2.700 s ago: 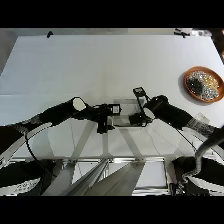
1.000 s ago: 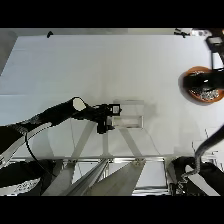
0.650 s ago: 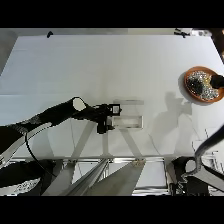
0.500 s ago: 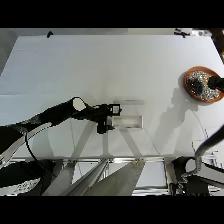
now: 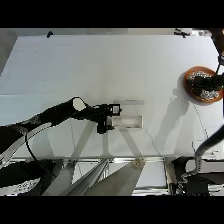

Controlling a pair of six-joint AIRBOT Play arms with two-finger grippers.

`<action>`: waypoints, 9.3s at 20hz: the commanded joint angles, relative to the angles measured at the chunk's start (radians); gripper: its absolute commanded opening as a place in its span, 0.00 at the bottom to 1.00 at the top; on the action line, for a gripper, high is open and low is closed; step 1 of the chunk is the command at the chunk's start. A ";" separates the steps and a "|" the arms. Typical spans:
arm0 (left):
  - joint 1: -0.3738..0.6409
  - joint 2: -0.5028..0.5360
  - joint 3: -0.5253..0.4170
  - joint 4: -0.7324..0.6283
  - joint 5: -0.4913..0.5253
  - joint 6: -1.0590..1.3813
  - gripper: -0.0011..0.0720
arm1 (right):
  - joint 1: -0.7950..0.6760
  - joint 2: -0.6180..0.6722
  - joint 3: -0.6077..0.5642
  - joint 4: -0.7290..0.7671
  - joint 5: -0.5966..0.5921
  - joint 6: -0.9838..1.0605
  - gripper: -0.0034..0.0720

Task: Fold the box and place the chain.

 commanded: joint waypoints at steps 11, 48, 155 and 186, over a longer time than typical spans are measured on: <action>0.001 0.000 0.001 0.000 0.000 0.000 0.03 | 0.011 -0.053 0.002 -0.017 -0.018 0.060 0.38; 0.001 0.000 0.001 0.000 0.000 0.000 0.03 | 0.011 1.059 0.000 0.328 0.737 -0.131 0.06; 0.001 0.000 0.001 0.000 0.000 0.000 0.03 | 0.924 0.926 -0.393 0.177 0.101 -0.030 0.06; 0.001 0.000 0.001 0.000 0.000 0.000 0.03 | 0.860 0.839 -0.432 0.149 0.369 -0.071 0.31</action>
